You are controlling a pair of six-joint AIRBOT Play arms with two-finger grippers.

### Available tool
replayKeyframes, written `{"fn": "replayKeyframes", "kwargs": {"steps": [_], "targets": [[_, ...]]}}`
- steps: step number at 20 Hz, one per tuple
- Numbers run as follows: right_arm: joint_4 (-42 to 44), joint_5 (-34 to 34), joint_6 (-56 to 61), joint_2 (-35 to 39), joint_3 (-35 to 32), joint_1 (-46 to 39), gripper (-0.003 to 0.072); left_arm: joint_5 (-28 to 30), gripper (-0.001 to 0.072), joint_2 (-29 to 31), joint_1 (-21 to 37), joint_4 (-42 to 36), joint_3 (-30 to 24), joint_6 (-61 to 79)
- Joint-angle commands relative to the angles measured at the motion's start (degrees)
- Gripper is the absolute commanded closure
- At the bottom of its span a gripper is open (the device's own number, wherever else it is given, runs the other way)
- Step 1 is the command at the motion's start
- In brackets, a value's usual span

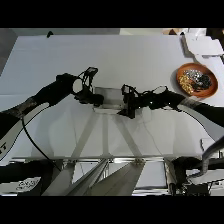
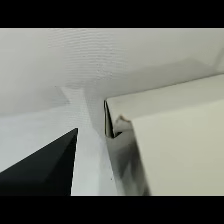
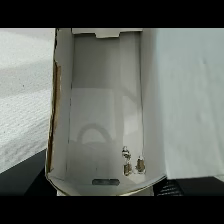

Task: Fold the box and place the chain.

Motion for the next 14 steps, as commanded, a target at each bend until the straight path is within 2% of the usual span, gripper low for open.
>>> {"fn": "replayKeyframes", "kwargs": {"steps": [1, 4, 6, 12, 14], "targets": [[0.02, 0.02, 0.0, -0.02, 0.02, -0.02, 0.017, -2.49, 0.0218, -1.88, -1.84, 3.89, 0.9, -4.42], [0.02, 0.02, 0.02, -0.02, 0.02, -0.02, 0.017, -2.51, 0.0232, -1.86, -2.14, 6.01, 0.9, -8.66], [0.02, 0.0, 0.02, -0.02, 0.02, -0.02, 0.017, -2.71, 0.0331, -1.86, -2.36, 7.37, 0.9, -10.78], [0.02, 0.02, 0.0, -0.02, 0.02, -0.02, 0.017, -1.01, 0.0339, -2.1, -3.91, 7.39, 0.9, -17.2], [0.02, 0.02, 0.0, -0.02, 0.02, -0.02, 0.017, -0.59, 0.0377, -2.1, -3.93, 6.62, 0.9, -19.23]]}}
